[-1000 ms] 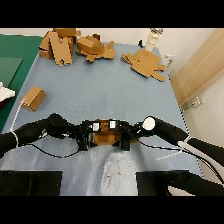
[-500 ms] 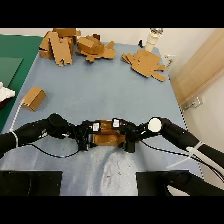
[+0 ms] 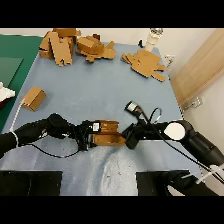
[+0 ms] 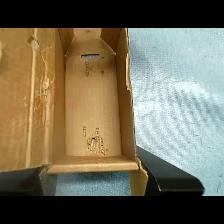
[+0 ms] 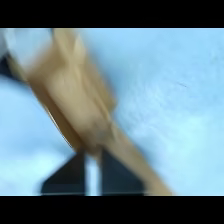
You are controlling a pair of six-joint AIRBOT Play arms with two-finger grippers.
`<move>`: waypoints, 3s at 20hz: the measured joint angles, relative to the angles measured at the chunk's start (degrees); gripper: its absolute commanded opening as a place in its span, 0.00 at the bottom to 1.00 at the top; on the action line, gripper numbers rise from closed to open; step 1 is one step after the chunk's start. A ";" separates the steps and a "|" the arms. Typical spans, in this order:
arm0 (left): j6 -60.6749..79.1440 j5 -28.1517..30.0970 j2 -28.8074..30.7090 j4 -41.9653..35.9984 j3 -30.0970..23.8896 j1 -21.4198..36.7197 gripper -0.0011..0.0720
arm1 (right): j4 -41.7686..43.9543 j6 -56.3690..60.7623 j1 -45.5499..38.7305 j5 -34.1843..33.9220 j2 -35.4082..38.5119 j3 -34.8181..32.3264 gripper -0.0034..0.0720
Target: Fold the box.
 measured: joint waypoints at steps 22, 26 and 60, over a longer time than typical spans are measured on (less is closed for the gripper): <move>-0.15 -0.20 -0.02 0.04 -0.04 0.00 0.41 | 32.02 0.98 -2.03 -2.51 -39.39 11.45 0.04; -0.17 -0.11 -0.02 -0.02 -0.07 0.00 0.41 | 31.39 0.15 -2.03 -3.06 -39.95 11.50 0.04; -0.02 0.11 -0.02 0.00 -0.04 0.00 0.41 | -13.09 -20.72 6.01 9.75 -25.38 11.45 0.32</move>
